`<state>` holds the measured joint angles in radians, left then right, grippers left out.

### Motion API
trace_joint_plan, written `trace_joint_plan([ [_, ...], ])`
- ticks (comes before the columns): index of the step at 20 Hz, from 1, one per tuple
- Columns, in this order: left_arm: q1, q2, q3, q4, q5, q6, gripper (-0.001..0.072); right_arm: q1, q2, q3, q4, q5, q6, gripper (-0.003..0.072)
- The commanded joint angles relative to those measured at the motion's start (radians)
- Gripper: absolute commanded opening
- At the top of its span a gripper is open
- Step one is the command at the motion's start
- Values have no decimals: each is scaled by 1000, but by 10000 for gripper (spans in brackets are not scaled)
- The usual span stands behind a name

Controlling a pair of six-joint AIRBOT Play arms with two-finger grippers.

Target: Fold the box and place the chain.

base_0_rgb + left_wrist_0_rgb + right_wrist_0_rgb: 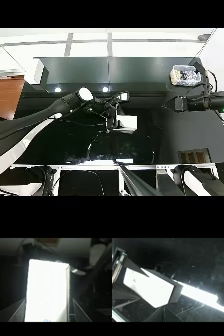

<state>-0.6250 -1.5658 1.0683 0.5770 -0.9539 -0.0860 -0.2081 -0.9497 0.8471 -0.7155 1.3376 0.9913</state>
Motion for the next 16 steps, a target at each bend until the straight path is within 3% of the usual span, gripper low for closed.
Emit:
trace_joint_plan([
  [1, 0, -1, 2, 18, -19, 0, 700, -1, 1, 1, 0, 0, 0, 13],
  [6, -1, -1, 7, 33, -18, 1, 701, -1, 1, 1, 0, 0, 0, 12],
  [10, -31, -1, 7, 147, -5, 5, 701, -1, 1, 1, 0, 0, 0, 13],
  [16, -107, -17, 5, 182, 175, -5, 699, -1, 1, 1, 0, 0, 0, 13],
])
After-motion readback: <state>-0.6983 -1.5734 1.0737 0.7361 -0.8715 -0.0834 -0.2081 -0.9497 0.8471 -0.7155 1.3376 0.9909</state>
